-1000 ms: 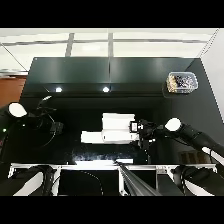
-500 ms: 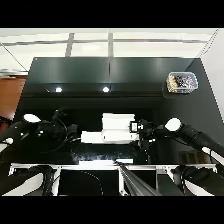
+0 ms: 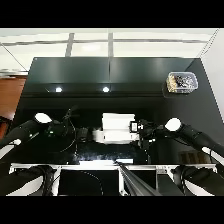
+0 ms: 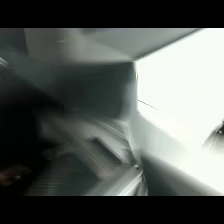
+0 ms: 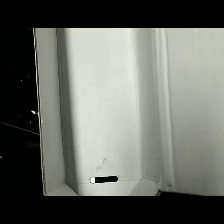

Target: Fold the box and place the chain.

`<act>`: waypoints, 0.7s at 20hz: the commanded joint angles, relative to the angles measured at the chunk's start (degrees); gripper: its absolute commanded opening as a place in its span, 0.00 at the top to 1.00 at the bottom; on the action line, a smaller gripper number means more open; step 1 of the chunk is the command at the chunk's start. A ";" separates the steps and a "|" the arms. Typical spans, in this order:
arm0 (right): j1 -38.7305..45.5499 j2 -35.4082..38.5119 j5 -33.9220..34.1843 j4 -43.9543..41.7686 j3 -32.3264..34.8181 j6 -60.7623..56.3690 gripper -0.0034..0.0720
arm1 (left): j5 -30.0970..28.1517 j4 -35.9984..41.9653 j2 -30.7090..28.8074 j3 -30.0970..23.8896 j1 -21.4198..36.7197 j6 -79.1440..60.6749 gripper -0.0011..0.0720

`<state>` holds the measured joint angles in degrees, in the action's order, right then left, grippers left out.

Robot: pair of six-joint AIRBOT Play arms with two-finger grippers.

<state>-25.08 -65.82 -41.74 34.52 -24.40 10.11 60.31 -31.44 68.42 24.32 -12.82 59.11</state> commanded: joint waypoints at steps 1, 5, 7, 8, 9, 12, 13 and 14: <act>-0.04 -0.02 -0.02 0.00 0.02 0.00 0.54 | 3.85 -1.22 -0.81 3.26 -0.74 -1.07 0.10; -0.04 -0.02 -0.04 0.00 0.02 0.00 0.54 | 1.07 -1.01 -1.92 7.04 -4.48 -3.04 0.10; -0.04 -0.02 -0.04 0.02 0.02 0.00 0.54 | -2.54 -0.92 -1.95 7.74 -8.76 -3.02 0.10; -0.04 -0.02 -0.04 0.02 0.02 0.00 0.54 | -4.92 -0.96 -1.95 7.74 -11.10 -2.23 0.10; -0.04 -0.02 -0.04 0.02 0.02 0.00 0.54 | -7.89 -1.40 -1.95 7.74 -13.35 0.04 0.10; -0.04 -0.02 -0.04 0.02 0.02 0.00 0.54 | -16.31 -3.30 -1.92 7.74 -18.60 8.50 0.12; -0.04 -0.02 -0.02 0.02 0.02 0.00 0.54 | -18.78 -3.96 -1.92 7.76 -20.26 10.58 0.12; -0.04 -0.02 -0.04 0.00 0.02 0.00 0.54 | -20.83 -4.39 -1.92 7.76 -21.75 12.20 0.12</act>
<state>-25.08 -65.82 -41.76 34.54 -24.40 10.11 47.68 -34.13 66.52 31.90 -29.98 64.82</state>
